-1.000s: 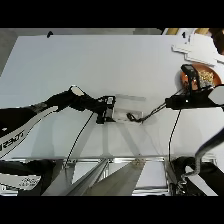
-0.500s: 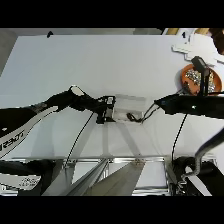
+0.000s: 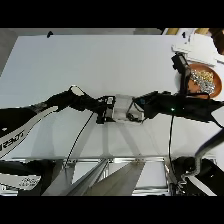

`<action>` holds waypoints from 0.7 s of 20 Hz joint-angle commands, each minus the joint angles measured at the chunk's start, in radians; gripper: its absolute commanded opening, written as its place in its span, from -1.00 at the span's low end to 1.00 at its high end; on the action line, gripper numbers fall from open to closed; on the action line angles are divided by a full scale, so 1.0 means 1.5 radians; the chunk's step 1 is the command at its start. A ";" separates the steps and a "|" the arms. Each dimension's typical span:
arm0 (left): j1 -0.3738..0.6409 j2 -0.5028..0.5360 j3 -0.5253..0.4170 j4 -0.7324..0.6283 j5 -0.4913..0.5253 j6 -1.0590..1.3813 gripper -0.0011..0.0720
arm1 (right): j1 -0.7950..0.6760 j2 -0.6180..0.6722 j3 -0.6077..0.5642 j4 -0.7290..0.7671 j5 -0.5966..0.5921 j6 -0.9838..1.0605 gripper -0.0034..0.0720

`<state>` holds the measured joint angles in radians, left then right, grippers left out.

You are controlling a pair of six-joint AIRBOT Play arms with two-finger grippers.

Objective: Fold the box and place the chain.

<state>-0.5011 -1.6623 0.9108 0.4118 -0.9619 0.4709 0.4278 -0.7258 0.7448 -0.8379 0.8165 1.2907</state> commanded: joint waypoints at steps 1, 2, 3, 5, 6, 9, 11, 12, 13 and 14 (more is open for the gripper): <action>0.001 0.001 0.001 0.000 0.000 0.000 -0.60 | 0.019 -0.060 0.001 -0.015 -0.037 0.014 -0.87; 0.001 0.001 0.001 0.000 0.000 0.000 -0.60 | 0.019 -0.082 0.001 -0.017 -0.031 0.014 -0.87; 0.001 0.001 0.001 0.000 0.000 0.000 -0.60 | 0.019 -0.107 0.001 -0.018 -0.023 0.014 -0.87; 0.001 0.001 0.001 0.000 0.000 0.000 -0.60 | 0.019 -0.155 0.001 -0.032 -0.013 0.013 -0.87; 0.001 0.001 0.001 0.000 0.000 0.000 -0.60 | 0.019 -0.176 0.001 -0.044 -0.010 0.014 -0.86; 0.001 0.001 0.001 0.000 0.000 0.000 -0.60 | 0.019 -0.225 0.001 -0.055 0.005 0.014 -0.53; 0.001 0.001 0.001 0.000 0.000 0.000 -0.60 | 0.018 -0.230 0.001 -0.055 0.008 0.012 -0.38; 0.001 0.001 0.001 0.000 0.000 0.000 -0.60 | 0.018 -0.228 0.008 -0.056 0.014 0.011 -0.38; 0.001 0.001 0.001 0.000 0.000 0.000 -0.60 | 0.014 -0.228 0.026 -0.057 0.034 0.011 -0.38; 0.001 0.001 0.001 0.000 0.000 0.000 -0.60 | 0.005 -0.228 0.052 -0.059 0.063 0.008 -0.38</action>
